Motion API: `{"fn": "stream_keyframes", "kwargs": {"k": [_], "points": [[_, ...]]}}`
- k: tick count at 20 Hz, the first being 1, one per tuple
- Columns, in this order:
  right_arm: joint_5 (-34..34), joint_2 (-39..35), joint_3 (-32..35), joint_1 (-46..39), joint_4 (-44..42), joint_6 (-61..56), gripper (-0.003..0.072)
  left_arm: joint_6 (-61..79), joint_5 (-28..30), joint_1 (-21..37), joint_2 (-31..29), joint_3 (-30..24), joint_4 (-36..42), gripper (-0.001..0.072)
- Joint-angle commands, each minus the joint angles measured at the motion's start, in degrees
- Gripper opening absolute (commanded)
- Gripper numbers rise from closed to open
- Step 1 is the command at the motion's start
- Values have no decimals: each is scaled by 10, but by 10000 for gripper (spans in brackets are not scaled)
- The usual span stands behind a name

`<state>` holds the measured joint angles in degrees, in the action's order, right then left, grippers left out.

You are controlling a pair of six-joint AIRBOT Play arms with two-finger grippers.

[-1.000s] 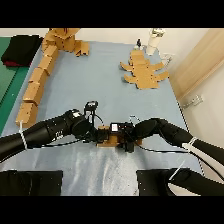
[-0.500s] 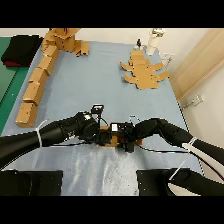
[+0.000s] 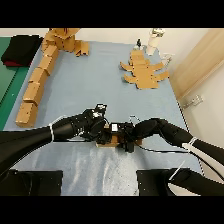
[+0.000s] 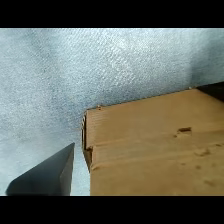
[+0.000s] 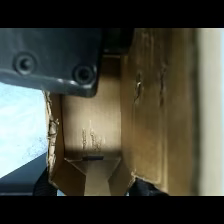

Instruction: Fold the box.

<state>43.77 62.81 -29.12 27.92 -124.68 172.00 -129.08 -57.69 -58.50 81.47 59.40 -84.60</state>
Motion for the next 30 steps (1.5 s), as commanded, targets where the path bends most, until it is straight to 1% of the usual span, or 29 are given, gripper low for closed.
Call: {"fn": "stream_keyframes", "kwargs": {"k": [1,2,3,9,10,11,12,17,20,24,27,28,29,30], "points": [[0,0,0,0,0,0,503,0,-3,-1,4,4,-1,311],[0,0,0,0,0,0,503,0,0,-1,4,4,-1,95],[0,0,0,0,0,0,503,0,7,-1,4,4,2,13],[0,0,0,0,0,0,504,0,14,-1,4,4,17,13],[0,0,0,0,0,0,504,0,14,-1,4,5,21,26],[0,0,0,0,0,0,503,0,13,-1,4,6,26,327],[0,0,0,0,0,0,503,0,12,-1,4,8,30,556],[0,0,0,0,0,0,503,4,-4,8,-24,17,29,558],[0,0,0,0,0,0,504,9,-47,22,-49,17,23,557],[0,0,0,0,0,0,503,29,-79,38,-80,17,22,557],[0,0,0,0,0,0,503,47,-114,47,-94,17,24,556],[0,0,0,0,0,0,503,55,-127,47,-98,17,23,518],[0,0,0,0,0,0,503,65,-143,47,-102,17,23,423],[0,0,0,0,0,0,503,82,-163,47,-107,17,23,398]]}}
